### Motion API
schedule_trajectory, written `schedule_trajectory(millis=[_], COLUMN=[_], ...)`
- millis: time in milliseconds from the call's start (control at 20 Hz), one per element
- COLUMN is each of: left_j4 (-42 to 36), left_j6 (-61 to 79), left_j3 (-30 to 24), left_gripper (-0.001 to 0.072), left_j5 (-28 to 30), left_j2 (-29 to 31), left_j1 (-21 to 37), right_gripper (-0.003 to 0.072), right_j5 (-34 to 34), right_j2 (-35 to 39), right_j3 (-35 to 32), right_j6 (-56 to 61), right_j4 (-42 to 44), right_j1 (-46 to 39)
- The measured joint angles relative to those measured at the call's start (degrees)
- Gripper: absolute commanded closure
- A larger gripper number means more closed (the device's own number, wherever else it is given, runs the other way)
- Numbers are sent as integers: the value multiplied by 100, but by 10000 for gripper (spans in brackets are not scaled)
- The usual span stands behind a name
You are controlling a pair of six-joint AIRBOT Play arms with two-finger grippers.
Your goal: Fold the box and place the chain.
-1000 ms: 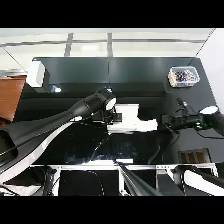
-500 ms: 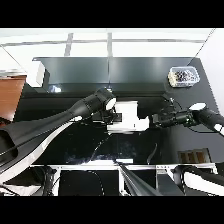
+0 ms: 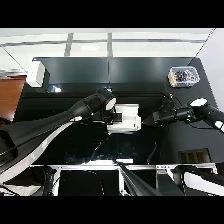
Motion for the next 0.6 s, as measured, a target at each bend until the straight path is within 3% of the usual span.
schedule_trajectory(millis=[100, 350, 600], left_j4=[0, 0, -2], left_j6=[0, 0, 0], left_j3=[0, 0, 0], left_gripper=[689, 688, 688], left_j5=[0, 2, 2], left_j2=[0, 0, 0], left_j1=[0, 0, 0], right_gripper=[200, 201, 201], right_j5=[133, 308, 208], right_j2=[0, -2, -2], right_j3=[35, 304, 809], right_j6=[-4, 140, 957], right_j4=[83, 157, -382], right_j1=[17, 424, 984])
